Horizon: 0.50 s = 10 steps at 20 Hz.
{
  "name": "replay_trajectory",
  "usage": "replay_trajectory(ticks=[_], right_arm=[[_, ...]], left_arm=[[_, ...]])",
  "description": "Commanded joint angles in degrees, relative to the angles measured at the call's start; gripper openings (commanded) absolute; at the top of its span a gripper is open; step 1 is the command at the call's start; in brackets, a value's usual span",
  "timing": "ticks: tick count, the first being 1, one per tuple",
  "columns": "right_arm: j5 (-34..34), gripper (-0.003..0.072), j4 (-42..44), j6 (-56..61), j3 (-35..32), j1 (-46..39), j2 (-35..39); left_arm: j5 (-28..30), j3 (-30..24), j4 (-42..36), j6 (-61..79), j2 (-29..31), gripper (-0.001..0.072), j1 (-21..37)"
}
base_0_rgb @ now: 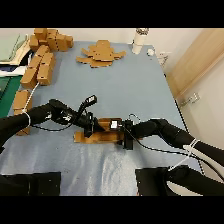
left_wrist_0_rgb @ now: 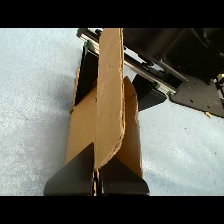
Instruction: Fold the box.
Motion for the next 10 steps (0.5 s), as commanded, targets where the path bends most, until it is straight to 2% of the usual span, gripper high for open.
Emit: replay_trajectory(ticks=[1,6,8,10], right_arm=[[0.2,0.0578,-0.2,0.8,0.0,0.0,-0.2],[0.2,0.0571,-0.1,1.4,0.0,0.0,-0.2],[0.1,0.0516,-0.2,2.3,0.0,0.0,-0.2],[0.1,0.0516,-0.2,2.5,0.0,0.0,-0.2]], left_arm=[[0.0,0.0,0.0,0.0,0.0,0.0011,0.0],[0.0,0.0,0.1,0.0,0.0,0.0012,0.0],[-0.1,0.0,0.1,0.0,0.0,0.0012,0.0],[0.0,0.0,0.0,0.0,0.0,0.0011,0.0]])
